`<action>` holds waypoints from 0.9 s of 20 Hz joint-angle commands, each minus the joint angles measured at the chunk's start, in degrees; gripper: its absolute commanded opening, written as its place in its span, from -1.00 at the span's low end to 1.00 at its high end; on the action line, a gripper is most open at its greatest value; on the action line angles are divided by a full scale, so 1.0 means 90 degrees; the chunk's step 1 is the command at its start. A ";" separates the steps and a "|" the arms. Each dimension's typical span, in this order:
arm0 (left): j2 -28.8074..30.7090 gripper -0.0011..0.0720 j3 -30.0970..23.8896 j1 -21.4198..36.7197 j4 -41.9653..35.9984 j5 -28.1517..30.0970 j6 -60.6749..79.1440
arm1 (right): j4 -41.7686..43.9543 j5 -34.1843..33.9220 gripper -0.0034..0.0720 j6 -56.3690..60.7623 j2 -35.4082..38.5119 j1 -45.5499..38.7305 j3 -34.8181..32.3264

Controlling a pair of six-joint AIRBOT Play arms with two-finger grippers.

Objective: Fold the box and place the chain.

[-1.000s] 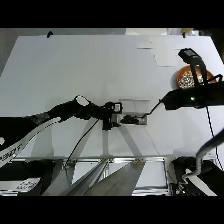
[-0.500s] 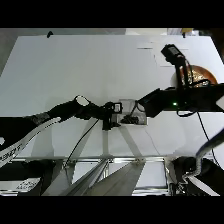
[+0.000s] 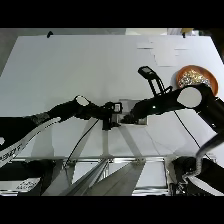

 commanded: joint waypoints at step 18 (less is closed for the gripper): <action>0.0005 -0.51 0.0002 0.0002 0.0000 0.0002 0.0002 | 0.0347 0.1027 -0.48 -0.9459 -0.0874 -0.3580 -0.0515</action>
